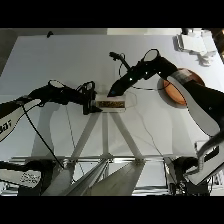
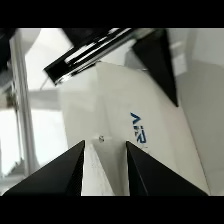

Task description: Fold the box and place the chain.

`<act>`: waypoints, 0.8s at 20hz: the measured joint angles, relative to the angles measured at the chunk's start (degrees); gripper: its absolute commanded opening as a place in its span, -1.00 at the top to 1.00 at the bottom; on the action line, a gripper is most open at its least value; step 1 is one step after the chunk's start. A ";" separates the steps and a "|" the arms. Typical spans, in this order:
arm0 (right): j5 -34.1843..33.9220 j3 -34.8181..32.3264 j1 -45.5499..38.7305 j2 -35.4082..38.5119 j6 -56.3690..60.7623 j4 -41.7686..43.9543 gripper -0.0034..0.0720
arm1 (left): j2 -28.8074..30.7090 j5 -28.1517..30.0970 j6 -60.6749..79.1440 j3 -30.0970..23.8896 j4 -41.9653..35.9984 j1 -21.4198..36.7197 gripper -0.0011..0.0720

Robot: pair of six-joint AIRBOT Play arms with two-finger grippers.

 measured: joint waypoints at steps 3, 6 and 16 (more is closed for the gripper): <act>-1.25 -0.11 2.05 1.51 -2.58 -5.79 0.11 | 0.00 0.00 0.00 0.00 0.00 0.00 -0.06; -4.46 -1.09 3.96 3.85 -4.02 -11.28 0.11 | 0.00 0.00 0.00 0.00 0.00 0.00 -0.06; -27.52 -17.73 10.36 17.31 -8.83 -21.46 0.26 | 0.00 0.02 -0.02 0.00 -0.04 0.00 -0.06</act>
